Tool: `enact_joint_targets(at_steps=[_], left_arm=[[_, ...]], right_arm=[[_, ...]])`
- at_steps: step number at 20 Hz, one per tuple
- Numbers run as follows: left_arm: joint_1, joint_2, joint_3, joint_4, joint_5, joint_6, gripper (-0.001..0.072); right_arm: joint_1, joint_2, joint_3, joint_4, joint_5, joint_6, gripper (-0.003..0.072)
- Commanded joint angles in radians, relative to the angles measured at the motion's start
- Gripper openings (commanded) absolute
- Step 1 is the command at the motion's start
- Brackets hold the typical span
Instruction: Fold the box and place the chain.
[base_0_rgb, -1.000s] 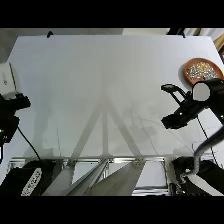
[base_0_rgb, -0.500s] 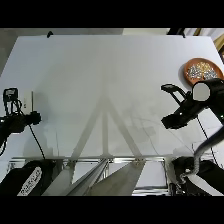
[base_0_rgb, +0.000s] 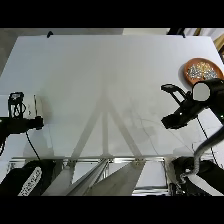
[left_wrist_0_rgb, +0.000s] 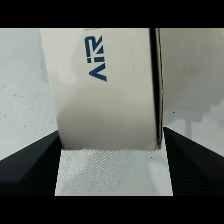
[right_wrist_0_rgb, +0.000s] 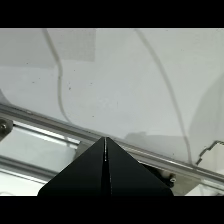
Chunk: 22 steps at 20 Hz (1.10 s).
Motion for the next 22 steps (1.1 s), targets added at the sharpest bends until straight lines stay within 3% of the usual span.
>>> enact_joint_targets(at_steps=[1,4,10,22], left_arm=[[0.0,0.111,0.0,0.0,0.029,0.035,0.0702],[0.0,0.24,0.0,-0.005,0.089,0.081,0.07],[-0.002,0.472,0.0,-0.114,0.089,0.18,0.0695],[-0.002,0.479,-0.004,-0.168,0.085,0.237,0.0694]], right_arm=[[0.0,-0.001,0.0,0.0,0.0,0.0,0.0021],[-0.001,-0.001,0.0,0.0,0.0,0.0,0.0021],[0.0,-0.001,0.0,0.0,0.0,0.0,0.0021],[0.0,-0.001,0.0,0.0,0.0,0.0,0.0021]])
